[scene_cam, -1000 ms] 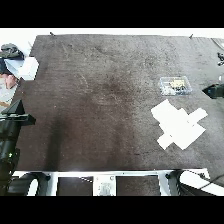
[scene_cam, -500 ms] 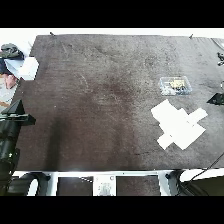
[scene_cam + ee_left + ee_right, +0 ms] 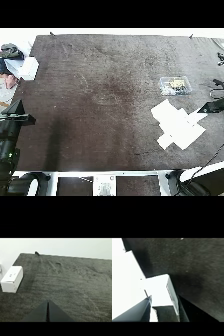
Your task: Fold the box and place the chain.
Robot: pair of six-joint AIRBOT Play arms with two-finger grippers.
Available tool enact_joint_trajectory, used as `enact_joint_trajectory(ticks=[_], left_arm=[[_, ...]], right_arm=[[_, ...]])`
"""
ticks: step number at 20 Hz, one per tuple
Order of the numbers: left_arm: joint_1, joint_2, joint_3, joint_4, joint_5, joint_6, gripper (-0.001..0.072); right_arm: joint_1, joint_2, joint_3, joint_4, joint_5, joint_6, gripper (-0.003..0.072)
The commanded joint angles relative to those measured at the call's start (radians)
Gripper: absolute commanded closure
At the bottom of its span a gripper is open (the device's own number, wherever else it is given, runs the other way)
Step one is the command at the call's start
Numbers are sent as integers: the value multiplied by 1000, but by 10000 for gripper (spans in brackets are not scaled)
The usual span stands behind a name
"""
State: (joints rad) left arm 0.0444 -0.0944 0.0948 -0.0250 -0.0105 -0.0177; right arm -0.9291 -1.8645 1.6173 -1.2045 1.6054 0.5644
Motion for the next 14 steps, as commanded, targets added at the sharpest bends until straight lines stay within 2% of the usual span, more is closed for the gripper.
enact_joint_trajectory(ticks=[1,5,8,11,14], left_arm=[[1,0,0,0,0,0,697],[1,0,0,0,0,0,696],[1,0,0,0,0,0,696],[1,0,0,0,0,0,697],[1,0,0,0,0,0,696]], right_arm=[[0,-39,2,5,38,-3,295],[0,-51,1,9,70,-3,295],[1,-64,1,75,63,-10,312],[1,-105,1,148,142,-14,313],[1,-129,0,137,201,-14,317]])
